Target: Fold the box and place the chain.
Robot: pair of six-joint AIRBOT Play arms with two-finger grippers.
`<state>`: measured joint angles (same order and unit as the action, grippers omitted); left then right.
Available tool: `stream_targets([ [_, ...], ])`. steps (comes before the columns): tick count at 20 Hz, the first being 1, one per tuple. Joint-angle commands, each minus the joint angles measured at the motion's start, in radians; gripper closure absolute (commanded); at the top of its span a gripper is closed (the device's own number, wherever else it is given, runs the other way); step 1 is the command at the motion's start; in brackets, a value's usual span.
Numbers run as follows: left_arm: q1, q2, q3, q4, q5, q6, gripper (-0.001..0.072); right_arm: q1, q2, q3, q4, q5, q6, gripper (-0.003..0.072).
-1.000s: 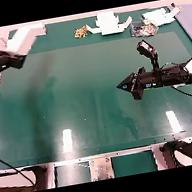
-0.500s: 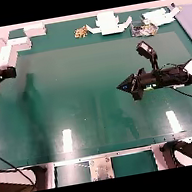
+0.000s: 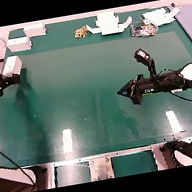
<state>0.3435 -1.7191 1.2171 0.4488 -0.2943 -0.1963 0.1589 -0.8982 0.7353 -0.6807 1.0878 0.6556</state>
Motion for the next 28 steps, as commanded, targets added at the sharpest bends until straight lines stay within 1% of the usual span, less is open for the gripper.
stream_targets([
  [1, 0.002, -0.008, 0.000, 0.029, -0.011, 0.039, 0.0010, 0.000, 0.000, -0.004, 0.008, -0.007, 0.012, 0.0545],
  [2, 0.002, -0.007, 0.001, 0.032, -0.005, 0.050, -0.0011, 0.000, 0.000, -0.004, 0.007, -0.016, 0.023, 0.0464],
  [4, 0.001, 0.000, 0.003, 0.084, -0.005, 0.051, -0.0011, 0.000, 0.000, -0.004, 0.007, -0.025, 0.022, 0.0459],
  [6, 0.002, 0.011, 0.003, 0.096, -0.007, 0.048, -0.0011, 0.000, 0.000, -0.004, 0.008, -0.025, 0.023, 0.0458],
  [8, 0.002, 0.047, 0.002, 0.098, -0.024, 0.048, -0.0011, 0.000, 0.004, -0.003, 0.011, -0.026, 0.023, 0.0460],
  [9, 0.002, 0.072, 0.003, 0.098, -0.045, 0.047, -0.0011, 0.000, 0.015, -0.003, 0.011, -0.027, 0.023, 0.0474],
  [11, 0.002, 0.153, 0.002, 0.098, -0.112, 0.036, -0.0011, 0.000, 0.064, -0.003, 0.011, -0.070, 0.026, 0.0606],
  [12, 0.002, 0.198, 0.002, 0.097, -0.159, 0.027, 0.0036, -0.001, 0.097, -0.003, 0.011, -0.109, 0.026, 0.0671],
  [13, 0.001, 0.246, 0.002, 0.096, -0.219, -0.002, 0.0356, -0.001, 0.138, -0.003, 0.010, -0.165, 0.026, 0.0681],
  [14, 0.001, 0.293, 0.002, 0.088, -0.304, -0.008, 0.0700, -0.001, 0.176, -0.003, 0.010, -0.225, 0.026, 0.0682],
  [15, 0.001, 0.328, 0.002, 0.051, -0.388, -0.014, 0.0692, -0.001, 0.216, -0.003, 0.009, -0.293, 0.026, 0.0683],
  [17, -0.007, 0.370, 0.002, -0.118, -0.578, -0.016, 0.0695, -0.002, 0.283, -0.004, -0.026, -0.415, 0.070, 0.0684],
  [18, -0.024, 0.389, 0.000, -0.148, -0.627, -0.016, 0.0697, -0.007, 0.307, -0.004, -0.061, -0.455, 0.114, 0.0685],
  [19, -0.058, 0.420, -0.016, -0.162, -0.624, -0.031, 0.0698, -0.015, 0.332, -0.004, -0.108, -0.481, 0.163, 0.0685],
  [20, -0.100, 0.459, -0.045, -0.162, -0.569, -0.031, 0.0698, -0.023, 0.354, -0.005, -0.154, -0.491, 0.206, 0.0685],
  [22, -0.207, 0.560, -0.143, -0.165, -0.383, -0.016, 0.0698, -0.038, 0.392, -0.013, -0.242, -0.494, 0.291, 0.0685],
  [23, -0.269, 0.616, -0.206, -0.177, -0.287, 0.012, 0.0698, -0.043, 0.411, -0.025, -0.286, -0.494, 0.325, 0.0686],
  [24, -0.327, 0.668, -0.269, -0.201, -0.214, 0.057, 0.0698, -0.044, 0.434, -0.047, -0.330, -0.500, 0.365, 0.0686],
  [26, -0.443, 0.772, -0.414, -0.260, -0.093, 0.142, 0.0698, -0.044, 0.486, -0.113, -0.392, -0.526, 0.428, 0.0687],
  [28, -0.544, 0.859, -0.550, -0.341, 0.021, 0.200, 0.0698, -0.043, 0.556, -0.208, -0.428, -0.575, 0.452, 0.0688],
])
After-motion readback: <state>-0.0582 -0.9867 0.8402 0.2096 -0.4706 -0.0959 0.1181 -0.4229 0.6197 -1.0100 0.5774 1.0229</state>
